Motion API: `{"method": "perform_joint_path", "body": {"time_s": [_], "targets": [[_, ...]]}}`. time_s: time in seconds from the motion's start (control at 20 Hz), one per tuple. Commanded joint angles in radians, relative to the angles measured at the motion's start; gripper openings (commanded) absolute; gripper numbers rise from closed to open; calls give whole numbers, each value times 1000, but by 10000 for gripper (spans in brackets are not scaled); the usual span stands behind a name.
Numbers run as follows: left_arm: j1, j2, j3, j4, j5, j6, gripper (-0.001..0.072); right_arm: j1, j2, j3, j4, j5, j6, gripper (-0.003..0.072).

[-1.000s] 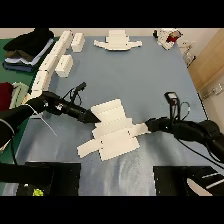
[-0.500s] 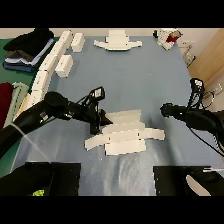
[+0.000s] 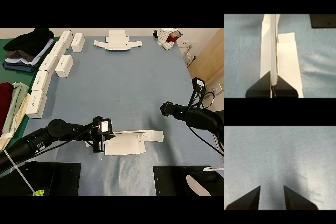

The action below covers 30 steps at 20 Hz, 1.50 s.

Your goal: Fold the box.

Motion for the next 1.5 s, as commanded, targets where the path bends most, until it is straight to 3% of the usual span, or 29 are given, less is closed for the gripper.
{"method": "perform_joint_path", "body": {"time_s": [0.0, 0.35, 0.55, 0.75, 1.05, 1.45], "targets": [[-36, -16, -35, 3, 84, 11, 13, 0, 0, 0, 11, 0, 1, 458], [-25, -47, 17, 3, 60, 2, 12, 0, 0, 0, 37, -4, 1, 459], [110, -56, 90, 3, -176, -29, 12, 0, 0, 0, 37, -15, 1, 459], [222, -103, 129, 4, -288, -45, 13, 0, -7, 0, 37, -14, 1, 459], [225, -265, 224, 24, -369, -39, 12, 0, -51, 0, 66, -14, 1, 459], [225, -322, 229, 24, -370, -39, 13, 0, -52, 0, 70, -14, 1, 459]]}}
